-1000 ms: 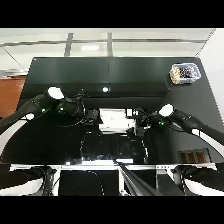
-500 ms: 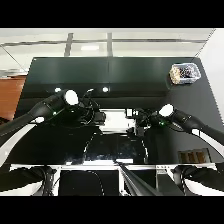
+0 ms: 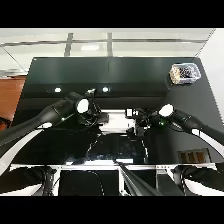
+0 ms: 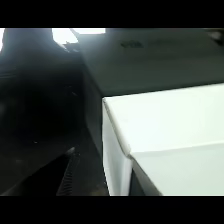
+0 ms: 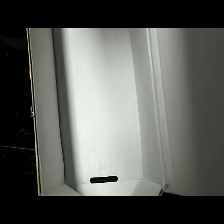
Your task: Fold the box and place the chain.
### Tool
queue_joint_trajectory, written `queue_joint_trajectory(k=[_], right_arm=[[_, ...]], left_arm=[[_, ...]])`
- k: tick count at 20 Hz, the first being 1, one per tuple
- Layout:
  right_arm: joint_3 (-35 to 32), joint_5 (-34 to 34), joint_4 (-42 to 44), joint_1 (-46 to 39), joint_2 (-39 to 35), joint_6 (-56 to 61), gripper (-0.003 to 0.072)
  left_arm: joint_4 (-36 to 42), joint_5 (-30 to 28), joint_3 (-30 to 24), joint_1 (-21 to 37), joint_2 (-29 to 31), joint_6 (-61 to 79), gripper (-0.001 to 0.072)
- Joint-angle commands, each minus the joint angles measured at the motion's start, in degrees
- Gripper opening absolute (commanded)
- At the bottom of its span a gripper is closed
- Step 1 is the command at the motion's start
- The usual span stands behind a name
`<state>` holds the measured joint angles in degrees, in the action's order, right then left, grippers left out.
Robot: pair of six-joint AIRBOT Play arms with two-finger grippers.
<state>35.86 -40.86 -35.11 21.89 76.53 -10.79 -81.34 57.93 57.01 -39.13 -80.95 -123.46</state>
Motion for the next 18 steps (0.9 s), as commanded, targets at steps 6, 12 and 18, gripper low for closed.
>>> queue_joint_trajectory(k=[6, 12, 18], right_arm=[[0.0, -0.04, -0.04, 0.04, 0.0, -0.02, 0.0197], [0.0, -0.07, -0.04, 0.04, 0.0, -0.02, 0.0197], [0.0, -0.07, -0.07, 0.04, 0.0, -0.02, 0.0197]], left_arm=[[-7.87, 5.42, 5.46, -4.52, -3.43, -9.88, 0.0359], [-7.56, 5.75, 6.8, -5.86, -5.68, -9.86, 0.0359], [-7.45, 11.98, 13.16, -5.9, -11.47, -8.41, 0.036]])
